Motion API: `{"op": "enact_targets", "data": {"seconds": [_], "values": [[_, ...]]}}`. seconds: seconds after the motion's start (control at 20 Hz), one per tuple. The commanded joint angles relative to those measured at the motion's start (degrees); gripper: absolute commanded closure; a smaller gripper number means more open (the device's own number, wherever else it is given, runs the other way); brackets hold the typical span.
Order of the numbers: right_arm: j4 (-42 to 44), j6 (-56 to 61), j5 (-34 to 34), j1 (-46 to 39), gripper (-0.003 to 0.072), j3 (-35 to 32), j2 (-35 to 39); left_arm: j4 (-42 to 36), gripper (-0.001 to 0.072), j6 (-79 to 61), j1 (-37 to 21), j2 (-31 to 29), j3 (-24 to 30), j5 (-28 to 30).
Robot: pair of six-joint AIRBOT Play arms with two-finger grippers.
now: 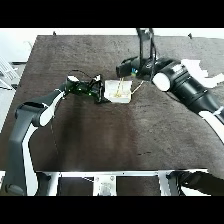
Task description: Fold the box and place the chain.
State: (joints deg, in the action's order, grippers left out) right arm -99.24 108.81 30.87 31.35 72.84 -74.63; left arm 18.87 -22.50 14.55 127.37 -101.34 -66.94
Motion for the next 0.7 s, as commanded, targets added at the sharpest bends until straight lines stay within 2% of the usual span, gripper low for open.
{"op": "enact_targets", "data": {"seconds": [0.0,0.25,0.3,0.35,0.4,0.5,0.65], "values": [[0.6,2.3,-6.5,0.0,0.0684,-5.9,-4.0,0.0,0.0343,0.0,0.0,0.0,0.0,0.0],[2.7,2.2,-7.4,-0.6,0.0675,-6.5,-14.1,0.0,0.0343,0.0,0.0,0.0,0.0,-0.1],[2.7,2.2,-7.3,-1.2,0.0552,-6.5,-14.4,0.0,0.0343,0.0,0.0,0.0,0.0,-0.1],[2.8,2.2,-7.2,-1.9,0.0352,-6.4,-14.2,0.0,0.0343,0.0,0.0,0.0,0.0,-0.1],[2.8,2.2,-7.2,-2.4,0.0323,-6.1,-13.4,0.0,0.0343,0.0,0.0,0.0,0.0,-0.1],[2.6,2.1,-6.6,-3.7,0.0320,-5.7,-10.2,0.0,0.0343,0.0,0.0,0.0,0.0,0.0],[1.5,1.6,-1.5,-8.7,0.0319,-5.7,-5.0,0.0,0.0343,0.0,0.0,0.0,0.0,0.0]]}}
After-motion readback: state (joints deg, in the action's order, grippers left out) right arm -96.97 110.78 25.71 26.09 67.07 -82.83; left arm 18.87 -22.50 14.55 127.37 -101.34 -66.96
